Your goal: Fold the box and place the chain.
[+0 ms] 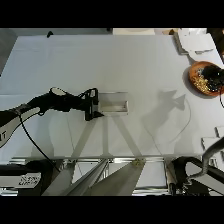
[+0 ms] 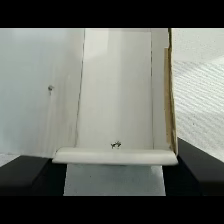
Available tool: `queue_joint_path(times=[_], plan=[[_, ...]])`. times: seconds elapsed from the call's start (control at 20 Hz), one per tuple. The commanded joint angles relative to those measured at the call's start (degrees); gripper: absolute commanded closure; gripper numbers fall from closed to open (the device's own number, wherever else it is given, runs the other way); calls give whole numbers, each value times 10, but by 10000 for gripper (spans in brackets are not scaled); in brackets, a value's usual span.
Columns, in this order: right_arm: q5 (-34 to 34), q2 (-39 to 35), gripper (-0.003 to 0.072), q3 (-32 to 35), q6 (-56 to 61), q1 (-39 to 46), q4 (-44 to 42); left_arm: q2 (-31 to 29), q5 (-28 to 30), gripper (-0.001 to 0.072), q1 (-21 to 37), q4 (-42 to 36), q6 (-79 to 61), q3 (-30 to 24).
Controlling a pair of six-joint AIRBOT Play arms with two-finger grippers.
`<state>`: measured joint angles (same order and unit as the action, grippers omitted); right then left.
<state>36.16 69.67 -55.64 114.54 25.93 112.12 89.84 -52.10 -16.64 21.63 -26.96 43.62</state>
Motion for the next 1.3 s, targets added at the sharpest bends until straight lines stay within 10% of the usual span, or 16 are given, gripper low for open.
queue_joint_path(times=[0.0, 0.4, 0.8, 1.0, 1.25], plan=[[-25, 87, 204, -29, -11, 37, -17, 0, 0, 392, 0, 0, 0, 0], [70, 272, 201, -195, -60, 45, -122, 0, 0, 391, 0, 0, 0, 0], [79, 304, 232, -200, 42, 45, -123, 0, 0, 392, 0, 0, 0, 0], [80, 313, 654, -200, 38, 45, -175, 0, 0, 391, 0, 0, 0, 0], [98, 271, 672, -200, -30, 45, -196, 0, 0, 391, 0, 0, 0, 0]])
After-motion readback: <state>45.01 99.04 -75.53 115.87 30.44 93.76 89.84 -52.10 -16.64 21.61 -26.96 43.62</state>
